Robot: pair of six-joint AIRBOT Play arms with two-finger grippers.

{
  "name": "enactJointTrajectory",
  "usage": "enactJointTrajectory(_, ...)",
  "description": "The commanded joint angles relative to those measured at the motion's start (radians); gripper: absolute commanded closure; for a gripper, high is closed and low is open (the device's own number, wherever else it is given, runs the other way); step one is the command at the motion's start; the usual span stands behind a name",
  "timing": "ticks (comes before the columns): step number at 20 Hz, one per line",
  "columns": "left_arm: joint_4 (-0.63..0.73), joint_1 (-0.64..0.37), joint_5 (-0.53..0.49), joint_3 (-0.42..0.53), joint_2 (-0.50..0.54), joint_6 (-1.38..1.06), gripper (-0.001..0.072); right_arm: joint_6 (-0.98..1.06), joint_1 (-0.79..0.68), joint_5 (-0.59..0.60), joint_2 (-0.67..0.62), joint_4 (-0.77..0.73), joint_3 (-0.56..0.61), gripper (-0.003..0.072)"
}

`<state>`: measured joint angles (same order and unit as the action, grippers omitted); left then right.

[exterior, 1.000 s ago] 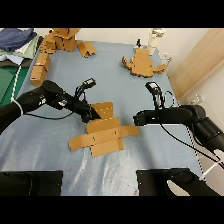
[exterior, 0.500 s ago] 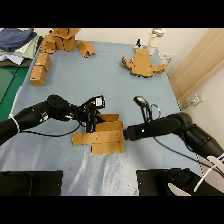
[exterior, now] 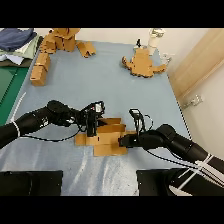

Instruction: Fold the box.

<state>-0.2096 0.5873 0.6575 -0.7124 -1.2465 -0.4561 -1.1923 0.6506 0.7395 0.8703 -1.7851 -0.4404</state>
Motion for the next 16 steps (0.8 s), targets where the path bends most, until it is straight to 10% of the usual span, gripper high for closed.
enactJointTrajectory(1,0.003,-0.001,0.026,0.004,0.002,0.01,0.07,0.14,0.008,-0.06,0.016,0.159,0.008,0.0685)
enactJointTrajectory(16,-0.091,0.007,0.069,0.003,0.002,0.082,0.0699,0.163,0.01,-0.057,0.044,0.192,0.005,0.0685)
